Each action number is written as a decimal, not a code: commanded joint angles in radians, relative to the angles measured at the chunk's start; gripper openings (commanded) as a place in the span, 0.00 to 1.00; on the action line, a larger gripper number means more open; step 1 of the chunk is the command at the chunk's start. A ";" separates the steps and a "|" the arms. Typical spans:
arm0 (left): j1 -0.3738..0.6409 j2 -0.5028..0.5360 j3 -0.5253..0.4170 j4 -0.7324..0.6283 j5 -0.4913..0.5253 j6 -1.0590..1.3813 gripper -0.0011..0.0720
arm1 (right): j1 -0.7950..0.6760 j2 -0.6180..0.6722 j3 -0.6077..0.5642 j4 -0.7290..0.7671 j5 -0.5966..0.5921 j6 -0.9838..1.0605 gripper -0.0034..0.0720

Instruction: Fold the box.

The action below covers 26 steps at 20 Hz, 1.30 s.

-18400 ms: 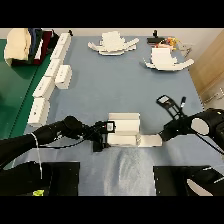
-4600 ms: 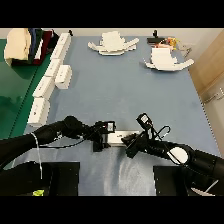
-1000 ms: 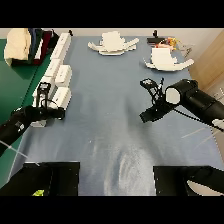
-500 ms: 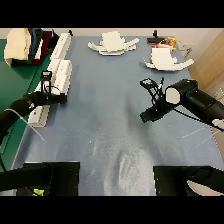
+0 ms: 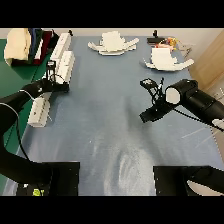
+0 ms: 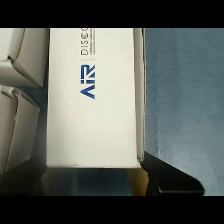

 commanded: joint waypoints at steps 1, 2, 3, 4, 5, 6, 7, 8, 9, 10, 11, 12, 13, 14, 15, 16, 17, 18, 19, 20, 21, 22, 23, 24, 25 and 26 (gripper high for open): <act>0.000 -0.084 0.103 0.000 -0.002 0.000 0.43 | 0.000 0.000 0.000 -0.002 0.000 0.000 0.05; 0.000 -0.099 0.120 0.000 -0.003 0.000 0.43 | 0.000 0.000 0.000 -0.002 0.000 0.000 0.05; 0.000 -0.109 0.128 0.000 -0.002 0.000 0.43 | 0.000 0.000 0.000 -0.002 0.000 0.000 0.05; 0.001 -0.118 0.134 0.000 -0.002 0.000 0.43 | 0.000 0.000 0.000 -0.002 0.000 0.000 0.05; 0.003 -0.122 0.138 0.000 0.000 0.000 0.43 | 0.000 0.000 0.000 -0.002 0.000 0.000 0.05; 0.003 -0.122 0.138 0.001 0.001 0.000 0.43 | 0.000 0.000 0.000 -0.002 0.000 0.000 0.05; 0.003 -0.122 0.138 0.001 0.001 0.000 0.43 | 0.000 0.000 0.000 -0.002 0.000 0.000 0.05; 0.003 -0.122 0.138 0.000 0.001 0.000 0.43 | 0.000 0.000 0.000 -0.002 0.000 0.000 0.05; 0.003 -0.122 0.138 0.000 0.001 0.000 0.43 | 0.000 0.000 0.000 -0.002 0.000 0.000 0.05; 0.003 -0.122 0.138 0.000 0.001 0.000 0.43 | 0.000 0.000 0.000 -0.002 0.000 0.000 0.05; 0.003 -0.122 0.138 0.000 0.001 0.000 0.43 | 0.000 0.000 0.000 -0.002 0.000 0.000 0.05; 0.003 -0.122 0.138 0.000 0.001 0.000 0.43 | 0.000 0.000 0.000 -0.002 0.000 0.000 0.05; 0.003 -0.122 0.138 0.000 0.001 0.000 0.43 | 0.000 0.000 0.000 -0.002 0.000 0.000 0.05; 0.002 -0.122 0.138 0.000 0.001 0.000 0.43 | 0.000 0.000 0.000 -0.002 0.000 0.000 0.05; 0.000 -0.122 0.138 0.000 0.000 0.000 0.43 | 0.000 0.000 0.000 -0.002 0.000 0.000 0.05; -0.001 -0.122 0.138 -0.001 0.000 -0.001 0.43 | 0.000 0.000 0.000 -0.002 0.000 0.000 0.05; -0.002 -0.122 0.138 -0.005 0.000 -0.001 0.43 | 0.000 0.000 0.000 -0.002 0.000 0.000 0.05; -0.002 -0.122 0.138 -0.005 0.000 -0.001 0.43 | 0.000 0.000 0.000 -0.002 0.000 0.000 0.05; -0.002 -0.122 0.138 -0.005 -0.001 -0.001 0.43 | 0.000 0.000 0.000 -0.002 0.000 0.000 0.05; -0.002 -0.122 0.138 -0.005 -0.002 -0.001 0.44 | 0.000 0.000 0.000 -0.002 0.000 0.000 0.05; -0.002 -0.122 0.138 -0.005 -0.003 -0.001 0.60 | 0.000 0.000 0.000 -0.002 0.000 0.000 0.05; -0.002 -0.122 0.138 -0.005 -0.007 -0.002 0.97 | 0.000 0.000 0.000 -0.002 0.000 0.000 0.05; -0.002 -0.121 0.138 -0.008 -0.010 -0.003 0.96 | 0.000 0.000 0.000 -0.002 0.000 0.000 0.05; -0.002 -0.120 0.138 -0.008 -0.013 -0.004 0.96 | 0.000 0.000 0.000 -0.002 0.000 0.000 0.05; -0.001 -0.116 0.138 -0.007 -0.029 -0.003 0.96 | 0.000 0.000 0.000 -0.002 0.000 0.000 0.05; 0.001 -0.109 0.138 -0.007 -0.051 -0.003 0.96 | 0.000 0.000 0.000 -0.002 0.000 0.000 0.05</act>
